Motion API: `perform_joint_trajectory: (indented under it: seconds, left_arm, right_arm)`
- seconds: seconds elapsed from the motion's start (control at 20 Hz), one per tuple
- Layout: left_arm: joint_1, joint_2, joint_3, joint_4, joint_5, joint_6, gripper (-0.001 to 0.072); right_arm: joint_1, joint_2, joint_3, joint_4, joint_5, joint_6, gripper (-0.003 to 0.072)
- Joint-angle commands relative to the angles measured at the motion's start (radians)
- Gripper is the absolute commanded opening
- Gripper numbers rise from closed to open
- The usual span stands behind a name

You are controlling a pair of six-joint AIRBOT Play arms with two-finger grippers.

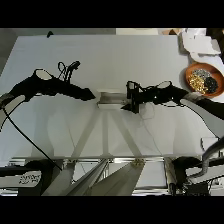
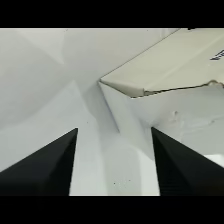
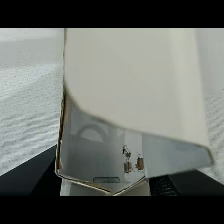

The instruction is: Fold the box and place the chain.

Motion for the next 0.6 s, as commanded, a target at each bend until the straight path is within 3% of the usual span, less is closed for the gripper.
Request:
perform_joint_trajectory:
  seconds: [0.0,0.4,0.55]
  left_arm:
    - [-0.005,0.0,0.0,-0.026,-0.003,0.019,0.0684]
    - [-0.051,-0.046,0.0,-0.045,0.008,-0.008,0.0692]
    - [-0.055,-0.053,0.0,-0.04,0.05,-0.008,0.0634]
  right_arm:
    - [0.0,0.0,0.001,0.0,0.0,0.0,0.0364]
    - [0.0,0.0,0.001,0.0,0.0,0.0,0.0364]
    - [0.0,0.0,0.001,0.0,0.0,0.0,0.0364]
